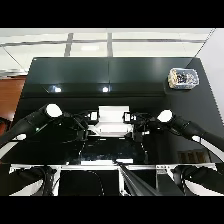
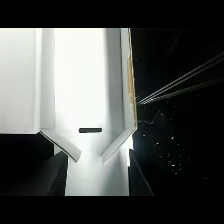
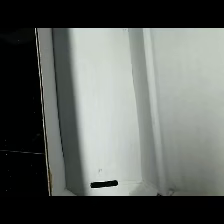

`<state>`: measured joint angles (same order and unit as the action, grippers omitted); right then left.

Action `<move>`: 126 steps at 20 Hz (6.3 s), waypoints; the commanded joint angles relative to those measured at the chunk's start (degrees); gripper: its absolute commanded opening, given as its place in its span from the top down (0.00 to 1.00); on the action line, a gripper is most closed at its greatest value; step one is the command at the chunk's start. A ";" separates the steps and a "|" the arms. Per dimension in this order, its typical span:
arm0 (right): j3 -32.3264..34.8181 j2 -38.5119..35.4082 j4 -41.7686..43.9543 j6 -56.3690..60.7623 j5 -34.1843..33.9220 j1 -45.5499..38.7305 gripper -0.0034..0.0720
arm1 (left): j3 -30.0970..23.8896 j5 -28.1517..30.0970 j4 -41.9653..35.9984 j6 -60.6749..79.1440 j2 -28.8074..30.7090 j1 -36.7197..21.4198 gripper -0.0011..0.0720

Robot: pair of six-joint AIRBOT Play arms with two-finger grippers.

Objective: Fold the box and place the chain.

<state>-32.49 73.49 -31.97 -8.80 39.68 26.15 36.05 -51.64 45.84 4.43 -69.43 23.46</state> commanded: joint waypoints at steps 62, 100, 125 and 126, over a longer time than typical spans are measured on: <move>-0.02 0.04 0.00 0.00 0.04 0.04 0.32 | -10.16 -8.39 -15.02 -66.45 -4.66 -24.70 0.95; -0.04 0.04 0.00 -0.02 0.07 0.04 0.32 | 12.87 -10.23 4.11 -96.08 -7.65 4.48 0.36; -0.02 0.04 0.00 0.00 0.04 0.04 0.32 | 12.90 -10.40 -0.39 -92.21 -7.67 2.49 0.28; -0.04 0.04 0.00 0.00 0.04 0.04 0.32 | 12.90 -10.34 -1.36 -91.95 -7.67 2.45 0.28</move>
<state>-32.49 73.49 -31.94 -8.73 39.68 26.15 48.88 -61.10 47.90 -89.86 -77.12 26.04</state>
